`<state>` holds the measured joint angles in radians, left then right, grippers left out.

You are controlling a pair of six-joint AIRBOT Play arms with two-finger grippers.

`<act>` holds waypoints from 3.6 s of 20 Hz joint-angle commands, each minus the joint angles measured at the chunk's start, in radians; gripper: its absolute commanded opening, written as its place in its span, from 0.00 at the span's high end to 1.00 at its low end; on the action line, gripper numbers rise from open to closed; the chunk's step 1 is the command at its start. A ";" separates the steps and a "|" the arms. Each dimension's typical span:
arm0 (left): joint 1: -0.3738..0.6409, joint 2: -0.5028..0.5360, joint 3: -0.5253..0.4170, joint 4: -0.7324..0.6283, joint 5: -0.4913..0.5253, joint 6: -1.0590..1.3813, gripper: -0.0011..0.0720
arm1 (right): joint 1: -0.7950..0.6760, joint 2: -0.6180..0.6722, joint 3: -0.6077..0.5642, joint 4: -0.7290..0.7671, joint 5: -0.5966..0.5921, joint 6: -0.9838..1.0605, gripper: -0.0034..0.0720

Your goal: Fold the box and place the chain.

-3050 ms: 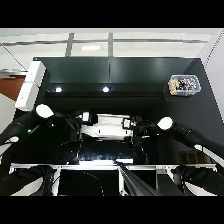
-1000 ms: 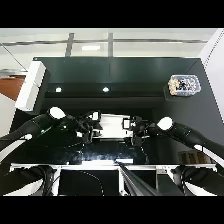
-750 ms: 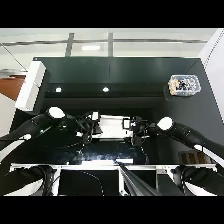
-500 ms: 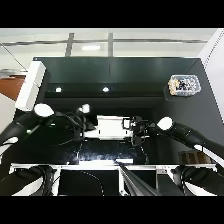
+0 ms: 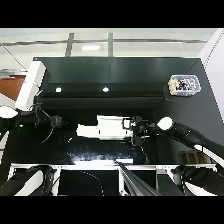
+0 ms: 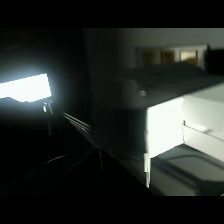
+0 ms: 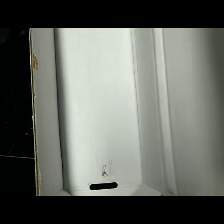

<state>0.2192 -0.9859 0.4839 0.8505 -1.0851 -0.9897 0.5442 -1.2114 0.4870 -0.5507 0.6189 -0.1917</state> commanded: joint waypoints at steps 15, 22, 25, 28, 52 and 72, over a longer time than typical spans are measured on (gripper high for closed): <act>-0.300 -0.230 -0.074 -0.354 0.110 0.044 0.94 | 0.001 -0.001 0.000 0.000 0.000 0.000 0.26; -0.301 -0.229 0.032 -0.311 -0.077 0.040 0.03 | 0.001 -0.001 0.000 0.000 0.000 0.000 0.26; -0.326 -0.228 0.072 -0.317 -0.119 0.035 0.03 | 0.001 -0.001 0.000 0.000 0.000 0.000 0.26; -0.380 -0.228 0.078 -0.307 -0.085 -0.020 0.03 | 0.001 -0.001 0.000 0.000 0.000 0.000 0.26; -0.883 -0.130 0.099 0.274 0.415 -0.791 0.05 | 0.001 -0.001 0.000 0.000 -0.002 0.001 0.26; -1.041 -0.352 0.422 0.703 0.031 -1.297 0.47 | 0.001 -0.001 0.000 0.000 -0.001 0.000 0.26</act>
<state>-0.8211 -1.3216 0.8898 1.5425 -1.0275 -2.2528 0.5442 -1.2118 0.4870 -0.5507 0.6170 -0.1917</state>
